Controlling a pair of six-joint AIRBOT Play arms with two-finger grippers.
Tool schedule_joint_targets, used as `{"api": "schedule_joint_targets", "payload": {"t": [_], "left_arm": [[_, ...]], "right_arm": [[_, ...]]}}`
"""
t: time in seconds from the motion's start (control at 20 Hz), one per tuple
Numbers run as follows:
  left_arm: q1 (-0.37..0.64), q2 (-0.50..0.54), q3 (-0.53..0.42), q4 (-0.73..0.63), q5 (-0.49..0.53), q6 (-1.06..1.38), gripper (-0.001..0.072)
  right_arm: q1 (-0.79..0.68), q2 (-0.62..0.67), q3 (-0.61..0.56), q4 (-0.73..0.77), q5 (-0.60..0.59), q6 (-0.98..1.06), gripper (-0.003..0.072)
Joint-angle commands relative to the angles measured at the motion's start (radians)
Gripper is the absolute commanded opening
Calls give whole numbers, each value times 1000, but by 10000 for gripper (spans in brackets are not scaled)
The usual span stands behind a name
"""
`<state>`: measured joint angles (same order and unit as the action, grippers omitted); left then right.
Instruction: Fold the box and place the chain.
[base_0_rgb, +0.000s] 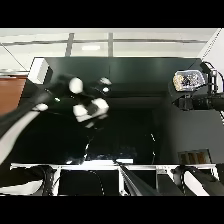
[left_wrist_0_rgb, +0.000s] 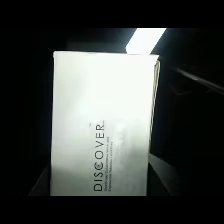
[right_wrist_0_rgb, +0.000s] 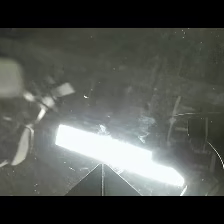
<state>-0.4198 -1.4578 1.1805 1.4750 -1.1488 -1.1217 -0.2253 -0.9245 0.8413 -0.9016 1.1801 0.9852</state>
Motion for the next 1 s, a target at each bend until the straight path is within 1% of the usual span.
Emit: {"api": "schedule_joint_targets", "payload": {"t": [0.0, 0.1, 0.2, 0.3, 0.4, 0.5, 0.6, 0.8, 0.95], "left_arm": [[326, 52, 2, 144, -175, -278, 397], [522, 58, 3, 112, -185, -337, 409], [677, 55, 3, 92, -134, -352, 409], [794, 51, 3, 42, -18, -352, 408], [873, 33, 3, -40, 119, -335, 408], [915, 5, 5, -129, 232, -237, 408], [920, -35, 25, -160, 290, -101, 408], [877, -164, 127, -189, 276, 37, 408], [836, -243, 211, -194, 277, 53, 408]], "right_arm": [[0, 0, -1, 2, -11, 3, 9], [0, 0, -1, 5, -16, 3, 9], [0, 0, -1, 8, -28, 3, 9], [0, 0, -1, 8, -37, 3, 9], [0, 0, -1, 8, -42, 16, 9], [0, -2, -2, 8, -43, 37, 9], [0, -2, -11, 8, -60, 55, 9], [0, -2, -48, 11, -105, 82, 9], [7, -2, -51, 11, -108, 92, 9]]}}
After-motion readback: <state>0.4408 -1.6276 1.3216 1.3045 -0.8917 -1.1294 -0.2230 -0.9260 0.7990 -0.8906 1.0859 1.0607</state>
